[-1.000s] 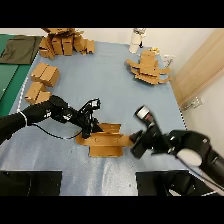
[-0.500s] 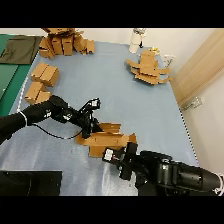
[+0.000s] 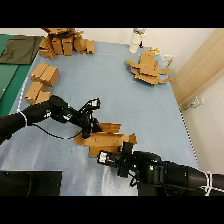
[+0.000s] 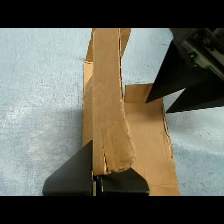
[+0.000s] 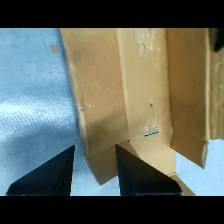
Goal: Fold the box.
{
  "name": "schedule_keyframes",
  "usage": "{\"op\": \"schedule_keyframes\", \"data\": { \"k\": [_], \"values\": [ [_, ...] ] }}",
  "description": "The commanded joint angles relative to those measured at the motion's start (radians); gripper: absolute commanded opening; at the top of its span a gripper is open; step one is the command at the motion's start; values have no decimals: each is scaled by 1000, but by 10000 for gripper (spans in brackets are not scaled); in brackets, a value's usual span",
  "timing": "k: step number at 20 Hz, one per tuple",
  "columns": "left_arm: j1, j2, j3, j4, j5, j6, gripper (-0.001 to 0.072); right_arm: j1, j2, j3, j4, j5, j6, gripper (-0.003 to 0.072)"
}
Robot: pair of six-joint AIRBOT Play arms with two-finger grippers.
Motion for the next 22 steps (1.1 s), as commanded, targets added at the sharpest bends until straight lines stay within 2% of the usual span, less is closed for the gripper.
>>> {"op": "schedule_keyframes", "data": {
  "k": [1,4,6,8,10,12,14,18,22],
  "values": [
    [-1,0,0,0,0,0,13,-64,-32,0,-27,-57,-2,408],
    [-1,0,0,0,0,0,12,-108,-28,0,19,-187,-55,408],
    [-1,0,0,0,0,0,12,-122,-28,0,81,-192,-126,408],
    [-1,0,0,0,0,0,12,-150,-26,0,212,-198,-256,407],
    [-1,0,0,0,0,0,12,-206,-21,0,406,-207,-470,408],
    [-1,0,0,0,0,0,12,-295,-12,0,575,-208,-662,407],
    [-1,0,0,0,0,0,12,-410,2,0,676,-207,-799,408],
    [-1,0,0,0,-1,0,12,-553,7,1,810,-172,-1056,408],
    [-1,0,0,0,-1,0,12,-556,7,1,811,-165,-1056,407]
  ]
}}
